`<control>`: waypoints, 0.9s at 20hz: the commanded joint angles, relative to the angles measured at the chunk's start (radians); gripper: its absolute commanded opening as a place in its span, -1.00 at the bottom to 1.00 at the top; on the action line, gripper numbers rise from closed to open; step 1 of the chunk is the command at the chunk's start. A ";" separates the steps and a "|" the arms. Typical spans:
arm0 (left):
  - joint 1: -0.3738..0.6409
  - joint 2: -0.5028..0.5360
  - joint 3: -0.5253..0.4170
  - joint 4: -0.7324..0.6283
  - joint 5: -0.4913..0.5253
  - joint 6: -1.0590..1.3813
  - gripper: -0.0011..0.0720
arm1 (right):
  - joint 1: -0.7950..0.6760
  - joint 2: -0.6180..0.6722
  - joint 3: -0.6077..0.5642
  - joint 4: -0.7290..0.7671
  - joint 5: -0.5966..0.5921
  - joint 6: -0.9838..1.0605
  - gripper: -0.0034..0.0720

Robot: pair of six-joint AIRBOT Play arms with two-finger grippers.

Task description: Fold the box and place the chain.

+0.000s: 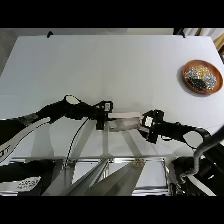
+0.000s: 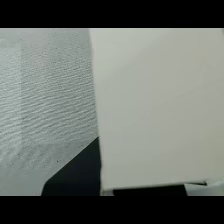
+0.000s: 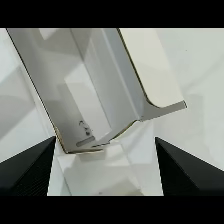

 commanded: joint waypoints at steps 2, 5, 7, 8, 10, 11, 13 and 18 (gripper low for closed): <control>0.000 0.000 0.001 0.001 -0.002 0.001 -0.94 | -0.046 -0.071 0.001 0.173 0.015 -0.255 0.90; 0.000 0.000 0.001 0.001 -0.002 0.001 -0.94 | -0.046 -0.098 0.001 0.236 0.015 -0.354 0.90; 0.000 0.000 0.001 0.001 -0.002 0.001 -0.94 | -0.047 -0.108 0.001 0.258 0.014 -0.396 0.90; 0.000 0.000 0.001 0.001 -0.002 0.001 -0.94 | -0.059 -0.116 0.001 0.282 0.023 -0.415 0.90; 0.000 0.000 0.001 0.000 -0.002 0.001 -0.94 | -0.105 -0.133 0.001 0.320 0.060 -0.429 0.90; 0.000 0.000 0.001 0.001 -0.002 0.001 -0.94 | -0.125 -0.135 0.001 0.334 0.088 -0.444 0.90; 0.000 0.000 0.001 0.001 -0.002 0.001 -0.94 | -0.157 -0.137 0.001 0.375 0.131 -0.516 0.90; 0.000 0.000 0.001 0.001 -0.002 0.001 -0.94 | -0.189 -0.226 0.002 0.480 0.166 -0.680 0.90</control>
